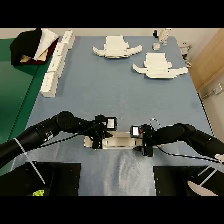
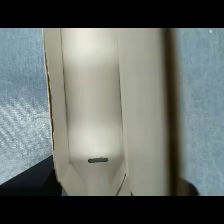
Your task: Fold the box.
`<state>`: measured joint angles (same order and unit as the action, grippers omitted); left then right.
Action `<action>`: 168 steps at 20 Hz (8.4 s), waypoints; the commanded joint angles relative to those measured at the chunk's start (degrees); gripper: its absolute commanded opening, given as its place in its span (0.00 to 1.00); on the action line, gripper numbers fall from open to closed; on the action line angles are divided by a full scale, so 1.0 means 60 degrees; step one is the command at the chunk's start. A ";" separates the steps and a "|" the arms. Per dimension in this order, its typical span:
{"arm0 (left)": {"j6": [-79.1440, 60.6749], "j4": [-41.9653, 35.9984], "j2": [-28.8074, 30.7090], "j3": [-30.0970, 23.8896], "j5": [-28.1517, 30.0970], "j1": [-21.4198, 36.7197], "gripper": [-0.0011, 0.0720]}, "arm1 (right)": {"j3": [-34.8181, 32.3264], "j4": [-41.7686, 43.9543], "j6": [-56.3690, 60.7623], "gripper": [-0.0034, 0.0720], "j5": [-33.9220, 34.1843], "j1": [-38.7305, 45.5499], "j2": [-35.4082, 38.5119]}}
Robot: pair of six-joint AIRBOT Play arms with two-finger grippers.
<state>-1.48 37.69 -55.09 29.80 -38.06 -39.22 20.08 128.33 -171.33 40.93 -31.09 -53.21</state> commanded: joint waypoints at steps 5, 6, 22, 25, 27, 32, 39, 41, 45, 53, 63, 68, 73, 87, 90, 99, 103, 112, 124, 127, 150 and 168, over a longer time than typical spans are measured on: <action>0.0000 0.0000 0.0000 0.0011 0.0018 0.0004 0.03 | -0.0004 -0.0066 0.0007 0.64 0.0036 -0.0007 -0.0004; 0.0000 0.0000 0.0000 0.0011 0.0015 0.0000 0.03 | -0.0004 -0.0069 0.0007 0.64 0.0047 -0.0007 -0.0004; 0.0000 -0.0324 0.0000 0.0011 0.0015 -0.0004 0.03 | -0.0004 -0.0106 0.0004 0.64 0.0040 -0.0007 -0.0007; 0.0000 -0.0361 0.0000 0.0011 -0.0007 -0.0015 0.03 | -0.0004 -0.0106 0.0004 0.64 0.0040 -0.0007 -0.0007; 0.0004 -0.0361 -0.0004 0.0011 0.0160 -0.0015 0.03 | -0.0004 -0.0106 0.0007 0.64 0.0040 -0.0007 -0.0007; 0.0007 -0.0361 0.0004 0.0011 0.0240 -0.0015 0.04 | -0.0004 -0.0178 0.0004 0.64 0.0040 -0.0007 -0.0004; 0.0237 -0.0251 0.0025 0.0015 0.0251 0.0004 0.04 | -0.0004 -0.0178 0.0004 0.64 0.0040 -0.0007 -0.0007; 0.0379 -0.0240 0.0025 0.0015 0.0244 0.0004 0.04 | -0.0004 -0.0178 0.0004 0.64 0.0040 -0.0007 -0.0004; 0.0732 -0.0237 0.0029 0.0018 0.0280 0.0004 0.53 | -0.0004 -0.0182 0.0004 0.64 0.0040 -0.0007 -0.0007; 0.9311 0.4819 0.2433 0.0506 -0.2787 0.1035 0.53 | -0.0004 -0.0186 0.0004 0.64 0.0040 -0.0007 -0.0007; 1.3504 0.0637 0.1934 0.0310 -0.2033 -0.1027 0.03 | -0.0004 -0.0208 0.0004 0.64 0.0040 -0.0007 -0.0004; 1.3468 -0.0233 0.0117 0.0430 0.0856 -0.1217 0.03 | -0.0004 -0.0211 0.0004 0.64 0.0036 -0.0007 -0.0007; 1.3817 -0.0251 -0.0430 0.0466 0.2830 -0.0911 0.03 | -0.0004 -0.0215 0.0007 0.64 0.0040 -0.0007 -0.0007; 1.3340 -0.0277 -0.1574 0.0652 0.2022 -0.0827 0.03 | -0.0004 -0.0219 0.0007 0.64 0.0036 -0.0007 -0.0004; 1.2302 0.0310 -0.0678 0.1075 0.1049 -0.0827 0.03 | -0.0004 -0.0219 0.0007 0.64 0.0033 -0.0007 -0.0004; 1.1136 0.5479 0.3180 0.1162 -0.1770 -0.1202 0.03 | -0.0004 -0.0229 0.0007 0.64 0.0036 -0.0007 -0.0004; 0.7890 0.4707 0.3989 0.0510 -0.1727 -0.0517 0.18 | -0.0004 -0.0244 0.0004 0.64 0.0033 -0.0007 -0.0007; 0.3628 0.2685 0.3089 -0.1453 -0.0954 0.0382 0.95 | -0.0004 -0.0248 0.0007 0.64 0.0036 -0.0007 -0.0007; 0.1155 0.0546 0.0965 -0.1453 0.0568 -0.0073 0.55 | -0.0004 -0.0251 0.0004 0.64 0.0033 -0.0007 -0.0007; 0.1100 0.0561 0.0958 -0.1453 0.0605 -0.0076 0.24 | -0.0004 -0.0251 0.0004 0.64 0.0033 -0.0007 -0.0004; 0.0237 -0.0940 0.0423 -0.1377 0.1271 -0.0430 0.82 | -0.0004 -0.0251 0.0007 0.64 0.0033 -0.0007 -0.0004; 1.2393 0.6371 0.2652 -0.0208 -0.2208 -0.0412 0.03 | -0.0004 -0.0251 0.0004 0.64 0.0033 -0.0007 -0.0004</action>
<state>47.64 61.01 -43.81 26.11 -42.70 -41.74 20.08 126.82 -171.30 41.12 -31.09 -53.25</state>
